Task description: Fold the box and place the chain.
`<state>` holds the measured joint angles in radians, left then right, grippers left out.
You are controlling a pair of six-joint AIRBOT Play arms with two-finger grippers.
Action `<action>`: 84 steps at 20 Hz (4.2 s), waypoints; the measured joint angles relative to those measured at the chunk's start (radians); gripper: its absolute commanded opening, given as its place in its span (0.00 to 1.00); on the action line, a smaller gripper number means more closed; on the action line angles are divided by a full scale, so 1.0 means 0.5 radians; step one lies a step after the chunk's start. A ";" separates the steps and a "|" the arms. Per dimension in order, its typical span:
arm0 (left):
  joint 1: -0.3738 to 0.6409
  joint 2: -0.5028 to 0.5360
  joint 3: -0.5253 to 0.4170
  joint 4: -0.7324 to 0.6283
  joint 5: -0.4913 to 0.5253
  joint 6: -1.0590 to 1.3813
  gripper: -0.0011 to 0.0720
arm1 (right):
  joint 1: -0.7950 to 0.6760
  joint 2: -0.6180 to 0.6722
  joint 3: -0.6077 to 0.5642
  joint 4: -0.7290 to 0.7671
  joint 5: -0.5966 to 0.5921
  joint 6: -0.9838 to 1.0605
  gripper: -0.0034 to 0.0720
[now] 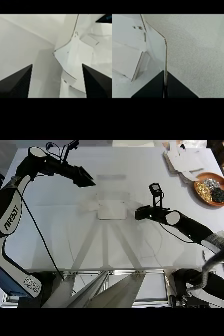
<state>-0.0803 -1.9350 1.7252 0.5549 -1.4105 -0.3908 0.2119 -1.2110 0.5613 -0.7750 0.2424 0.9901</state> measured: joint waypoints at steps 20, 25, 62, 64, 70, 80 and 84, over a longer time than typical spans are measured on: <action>-0.242 -0.174 0.000 0.136 0.321 0.102 0.70 | 0.000 0.000 0.000 -0.001 0.001 0.000 0.06; -0.246 -0.188 0.000 0.135 0.230 0.103 0.49 | 0.000 0.000 0.000 0.000 0.000 0.000 0.06; -0.233 -0.133 0.000 0.171 0.121 0.101 0.02 | -0.021 0.137 0.005 -0.010 -0.040 -0.001 0.68; -0.217 -0.043 0.000 0.200 0.089 0.101 0.02 | -0.081 0.277 0.006 -0.030 -0.041 -0.001 0.68; -0.274 0.341 -0.039 0.233 -0.153 0.095 0.01 | -0.487 0.705 0.007 -0.145 -0.008 0.000 0.61; -0.330 0.838 -0.871 0.195 0.161 0.394 0.02 | -1.095 0.875 0.006 -0.188 0.441 0.000 0.61; -0.351 0.713 -0.980 0.168 0.307 0.592 0.02 | -1.139 0.880 0.006 -0.194 0.550 0.001 0.61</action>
<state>-0.2558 -1.5784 1.2350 0.6388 -1.2568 -0.0948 -0.3576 -0.7712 0.5644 -0.8719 0.5175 0.9905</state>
